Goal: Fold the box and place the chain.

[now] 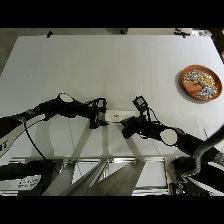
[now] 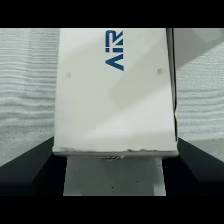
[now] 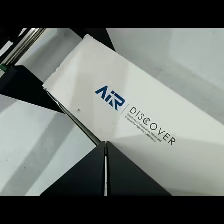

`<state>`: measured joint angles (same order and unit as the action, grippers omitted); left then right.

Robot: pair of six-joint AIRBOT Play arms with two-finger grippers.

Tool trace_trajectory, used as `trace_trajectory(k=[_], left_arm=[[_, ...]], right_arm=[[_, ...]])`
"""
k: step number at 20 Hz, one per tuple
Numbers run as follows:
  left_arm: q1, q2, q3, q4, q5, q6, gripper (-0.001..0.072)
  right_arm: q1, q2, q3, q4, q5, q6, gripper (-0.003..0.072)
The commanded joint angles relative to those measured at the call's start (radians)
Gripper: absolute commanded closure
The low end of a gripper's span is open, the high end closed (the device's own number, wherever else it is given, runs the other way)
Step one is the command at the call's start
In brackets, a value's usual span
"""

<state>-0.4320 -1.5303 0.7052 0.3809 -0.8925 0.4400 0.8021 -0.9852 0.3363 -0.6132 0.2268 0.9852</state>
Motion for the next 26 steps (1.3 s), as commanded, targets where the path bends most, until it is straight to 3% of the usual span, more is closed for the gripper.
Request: trace_trajectory(k=[1,8,11,13,15,18,21,23,26], left_arm=[[0.0,0.0,0.0,-0.004,-0.002,-0.003,0.0435],[0.0,0.0,0.0,-0.004,-0.002,-0.003,0.0435],[0.0,0.0,0.0,-0.004,-0.002,-0.003,0.0435],[0.0,0.0,0.0,-0.004,-0.001,-0.003,0.0435],[0.0,0.0,0.0,-0.004,-0.002,-0.003,0.0435],[0.0,0.0,0.0,-0.004,-0.002,-0.003,0.0435],[0.001,0.0,0.0,-0.003,-0.002,-0.003,0.0435],[0.0,0.0,0.0,-0.004,-0.003,-0.003,0.0435],[0.0,0.0,0.0,-0.007,-0.013,-0.003,0.0435]], right_arm=[[0.015,-0.01,-0.019,0.001,0.0,0.002,0.0678],[0.014,0.081,0.018,0.005,-0.116,0.0,0.0677],[0.011,0.187,0.076,-0.048,-0.06,0.003,0.0675],[-0.035,0.24,0.125,-0.048,0.089,0.042,0.0675],[-0.142,0.262,0.188,-0.135,0.345,0.168,0.0675],[-0.351,0.262,0.256,-0.425,0.789,0.484,0.0676],[-0.518,0.262,0.257,-0.73,1.136,0.683,0.0675],[-0.599,0.262,0.257,-0.862,1.295,0.746,0.0675],[-0.66,0.262,0.257,-0.895,1.34,0.745,0.0674]])
